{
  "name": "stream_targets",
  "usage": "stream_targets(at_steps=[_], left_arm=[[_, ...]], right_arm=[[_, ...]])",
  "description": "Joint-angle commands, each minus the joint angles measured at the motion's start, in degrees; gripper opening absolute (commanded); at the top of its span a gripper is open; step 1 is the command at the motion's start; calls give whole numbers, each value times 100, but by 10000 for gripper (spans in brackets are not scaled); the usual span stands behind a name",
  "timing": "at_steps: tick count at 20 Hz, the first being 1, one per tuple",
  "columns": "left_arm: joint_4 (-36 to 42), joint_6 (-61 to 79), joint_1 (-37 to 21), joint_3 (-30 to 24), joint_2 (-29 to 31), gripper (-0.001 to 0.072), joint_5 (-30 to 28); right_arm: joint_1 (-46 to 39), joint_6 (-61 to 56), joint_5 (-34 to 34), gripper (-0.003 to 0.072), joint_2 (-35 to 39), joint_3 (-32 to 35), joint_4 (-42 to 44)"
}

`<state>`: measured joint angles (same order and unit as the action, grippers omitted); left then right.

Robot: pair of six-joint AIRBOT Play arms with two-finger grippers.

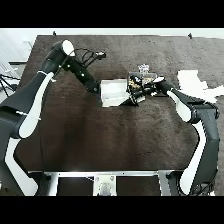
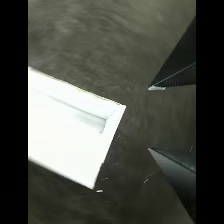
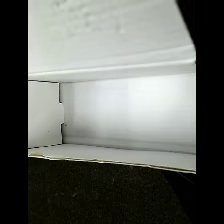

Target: Fold the box and place the chain.

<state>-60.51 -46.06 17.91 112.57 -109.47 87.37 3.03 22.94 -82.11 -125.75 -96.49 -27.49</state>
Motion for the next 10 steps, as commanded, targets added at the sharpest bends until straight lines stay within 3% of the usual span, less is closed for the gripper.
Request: stream_targets(at_steps=[1,2,7,10], left_arm=[[560,2205,-236,-538,-2,444,-595],[634,2494,-291,-774,-9,707,-844],[1849,4631,-542,-2068,-11,720,-1843],[2328,5370,-673,-2505,-13,720,-2229]], right_arm=[[9,0,-2,436,-2,0,2],[9,0,0,436,-2,0,4],[7,0,0,436,-2,0,2],[7,0,-2,436,-2,0,2]])
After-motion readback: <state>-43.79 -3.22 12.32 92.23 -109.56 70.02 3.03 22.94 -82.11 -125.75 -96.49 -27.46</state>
